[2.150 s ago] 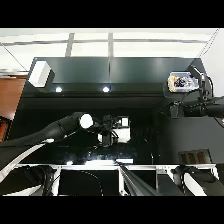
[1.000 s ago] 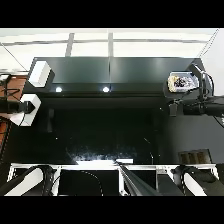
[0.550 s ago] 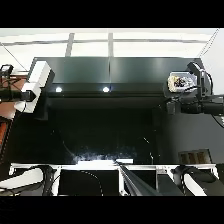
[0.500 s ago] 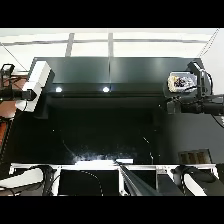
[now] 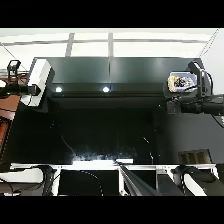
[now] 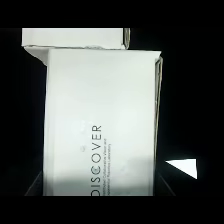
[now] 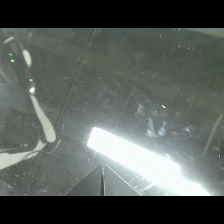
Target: Fold the box and place the chain.
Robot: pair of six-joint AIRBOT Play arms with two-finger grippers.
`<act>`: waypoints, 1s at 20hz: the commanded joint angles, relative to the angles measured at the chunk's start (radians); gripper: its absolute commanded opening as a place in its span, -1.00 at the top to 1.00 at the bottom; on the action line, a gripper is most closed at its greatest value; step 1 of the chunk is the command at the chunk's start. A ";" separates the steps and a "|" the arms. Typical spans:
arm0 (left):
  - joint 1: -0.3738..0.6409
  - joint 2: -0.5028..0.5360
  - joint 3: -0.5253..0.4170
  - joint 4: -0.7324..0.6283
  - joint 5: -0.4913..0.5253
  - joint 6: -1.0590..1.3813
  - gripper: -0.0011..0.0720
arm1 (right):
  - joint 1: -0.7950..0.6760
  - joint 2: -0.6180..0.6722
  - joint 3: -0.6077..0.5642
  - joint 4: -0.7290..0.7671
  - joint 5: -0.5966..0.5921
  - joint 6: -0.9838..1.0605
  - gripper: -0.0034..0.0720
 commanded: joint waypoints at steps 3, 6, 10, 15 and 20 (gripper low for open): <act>0.005 0.008 0.010 0.010 -0.013 -0.050 -0.99 | 0.001 0.000 0.001 0.001 0.018 0.002 0.89; 0.003 0.088 0.035 0.091 -0.084 -0.114 -0.99 | 0.001 0.000 0.001 0.005 0.078 0.003 0.89; 0.000 0.288 0.082 0.106 -0.234 -0.137 -0.97 | 0.001 0.001 0.001 0.005 0.176 0.003 0.89; -0.045 0.543 0.058 0.065 -0.516 -0.392 0.91 | 0.003 0.028 0.001 -0.019 0.190 0.002 0.90; -0.295 0.912 -0.309 0.018 -0.394 -0.386 0.91 | 0.080 0.135 -0.094 -0.177 -0.211 0.002 0.90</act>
